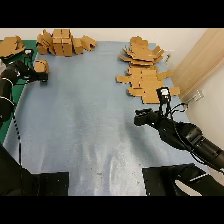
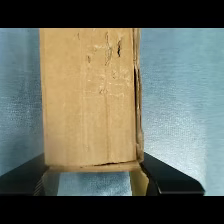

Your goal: Fold the box.

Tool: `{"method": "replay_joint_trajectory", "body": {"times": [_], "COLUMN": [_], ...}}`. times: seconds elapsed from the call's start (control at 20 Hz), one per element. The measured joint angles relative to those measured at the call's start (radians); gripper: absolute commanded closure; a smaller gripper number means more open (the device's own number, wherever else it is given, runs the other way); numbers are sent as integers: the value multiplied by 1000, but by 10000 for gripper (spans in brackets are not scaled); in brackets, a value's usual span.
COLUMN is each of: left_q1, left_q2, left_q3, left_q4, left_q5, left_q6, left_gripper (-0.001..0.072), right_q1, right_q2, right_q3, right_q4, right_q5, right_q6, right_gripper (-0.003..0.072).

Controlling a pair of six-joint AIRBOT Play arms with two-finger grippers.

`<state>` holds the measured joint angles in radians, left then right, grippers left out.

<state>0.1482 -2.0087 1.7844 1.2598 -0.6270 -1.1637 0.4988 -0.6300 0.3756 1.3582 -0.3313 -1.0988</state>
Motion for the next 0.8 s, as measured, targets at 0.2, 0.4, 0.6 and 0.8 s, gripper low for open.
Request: {"method": "replay_joint_trajectory", "body": {"times": [0.2,0.4,0.6,0.8], "left_q1": [1,0,18,52], "left_q2": [-31,-37,-10,54], "left_q3": [18,23,60,151], "left_q4": [-1,-1,2,4], "left_q5": [8,3,-78,-283], "left_q6": [1,20,19,-6], "left_gripper": [178,-1,-1,691], "right_q1": [0,0,0,0], "right_q2": [0,0,0,0], "right_q3": [0,0,0,0], "right_q4": [0,0,0,0], "right_q5": [0,0,-2,-11], "right_q6": [3,7,10,10], "right_gripper": [650,650,643,621]}}
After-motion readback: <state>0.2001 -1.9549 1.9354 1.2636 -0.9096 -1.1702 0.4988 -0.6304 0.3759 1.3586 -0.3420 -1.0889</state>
